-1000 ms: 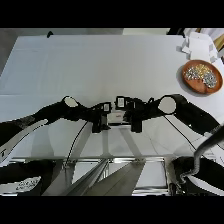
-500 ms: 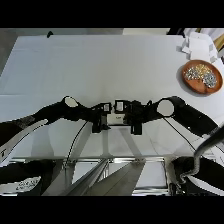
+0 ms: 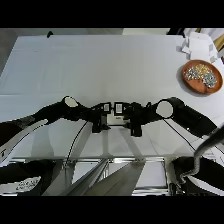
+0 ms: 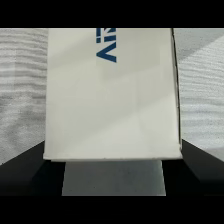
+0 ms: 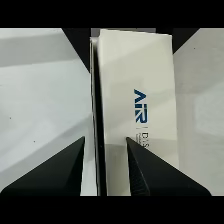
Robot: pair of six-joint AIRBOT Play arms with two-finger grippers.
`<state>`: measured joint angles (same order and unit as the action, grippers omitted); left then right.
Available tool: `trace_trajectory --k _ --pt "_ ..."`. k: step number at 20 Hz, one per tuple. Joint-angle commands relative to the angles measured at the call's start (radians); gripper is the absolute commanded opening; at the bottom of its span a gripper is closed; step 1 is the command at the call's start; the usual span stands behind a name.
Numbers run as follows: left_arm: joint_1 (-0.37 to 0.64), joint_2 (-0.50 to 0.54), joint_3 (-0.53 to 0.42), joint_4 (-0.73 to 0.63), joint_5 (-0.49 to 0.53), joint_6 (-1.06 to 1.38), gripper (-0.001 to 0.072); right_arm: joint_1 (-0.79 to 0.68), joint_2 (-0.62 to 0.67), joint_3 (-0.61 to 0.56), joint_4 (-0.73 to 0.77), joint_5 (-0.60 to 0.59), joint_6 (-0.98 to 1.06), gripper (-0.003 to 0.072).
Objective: Fold the box and place the chain.
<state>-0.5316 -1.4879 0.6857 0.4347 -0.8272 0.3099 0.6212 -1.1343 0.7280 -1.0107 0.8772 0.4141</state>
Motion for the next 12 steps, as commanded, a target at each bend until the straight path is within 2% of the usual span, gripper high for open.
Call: trace_trajectory --k 1,8,9,10,12 --pt "0.000 0.001 0.000 0.000 0.000 0.000 0.0144 0.000 0.013 0.000 0.011 -0.002 -0.001 0.0320" --pt "0.000 0.001 0.000 0.000 0.000 0.000 0.0144 -0.111 0.128 0.000 0.187 0.003 -0.004 0.0310" --pt "0.000 0.001 0.000 0.000 0.000 0.000 0.0144 -0.136 0.127 0.000 0.252 0.013 -0.004 0.0206" --pt "0.000 0.001 0.000 0.000 0.000 0.000 0.0144 -0.162 0.122 0.000 0.338 0.031 -0.006 0.0020" --pt "0.000 0.001 0.000 0.000 0.000 0.000 0.0144 -0.197 0.105 -0.025 0.535 0.097 -0.126 0.0013"
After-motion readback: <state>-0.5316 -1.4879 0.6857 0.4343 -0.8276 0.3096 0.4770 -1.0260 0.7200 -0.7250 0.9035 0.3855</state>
